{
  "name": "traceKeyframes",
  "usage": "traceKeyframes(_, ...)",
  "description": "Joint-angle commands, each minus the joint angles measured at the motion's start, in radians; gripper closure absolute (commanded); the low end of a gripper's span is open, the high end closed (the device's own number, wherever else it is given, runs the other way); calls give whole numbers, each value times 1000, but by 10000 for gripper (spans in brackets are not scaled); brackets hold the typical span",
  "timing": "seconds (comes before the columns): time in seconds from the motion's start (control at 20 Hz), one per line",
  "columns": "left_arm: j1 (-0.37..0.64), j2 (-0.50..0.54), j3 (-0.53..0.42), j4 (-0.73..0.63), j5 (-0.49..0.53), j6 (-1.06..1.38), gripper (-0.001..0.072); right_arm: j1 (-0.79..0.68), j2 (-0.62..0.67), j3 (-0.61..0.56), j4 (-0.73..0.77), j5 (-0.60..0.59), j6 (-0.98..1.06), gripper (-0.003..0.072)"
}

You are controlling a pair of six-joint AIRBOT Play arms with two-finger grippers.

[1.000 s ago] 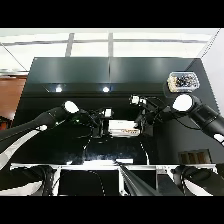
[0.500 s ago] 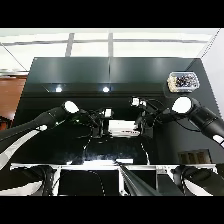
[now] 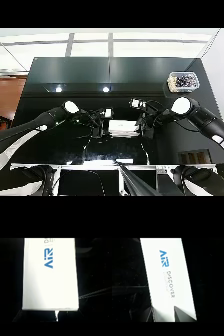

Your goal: Fold the box and place the chain.

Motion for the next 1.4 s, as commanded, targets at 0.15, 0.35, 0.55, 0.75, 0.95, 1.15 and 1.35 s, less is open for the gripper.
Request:
traceKeyframes(0.15, 0, 0, 0, 0, 0, 0, 257, 1, 0, -2, 3, -19, -1, 370)
traceKeyframes(0.35, 0, 0, 0, 0, 0, 0, 257, -5, 13, 0, 4, 5, 30, 370)
traceKeyframes(0.55, 0, 0, 0, 0, 0, 0, 257, -54, 89, 24, 4, 81, 196, 371)
traceKeyframes(0.75, 0, 0, 0, 0, 0, 0, 257, -124, 105, -65, 125, 77, 555, 671)
traceKeyframes(0.95, 0, 0, 0, 0, 3, 0, 257, -117, 103, -189, 611, -37, 529, 672)
traceKeyframes(1.15, 0, 0, 0, 0, 3, 0, 257, -68, 53, -190, 620, -112, 543, 672)
traceKeyframes(1.35, 0, 0, 0, 0, 3, 0, 257, -27, -48, -191, 597, -168, 542, 671)
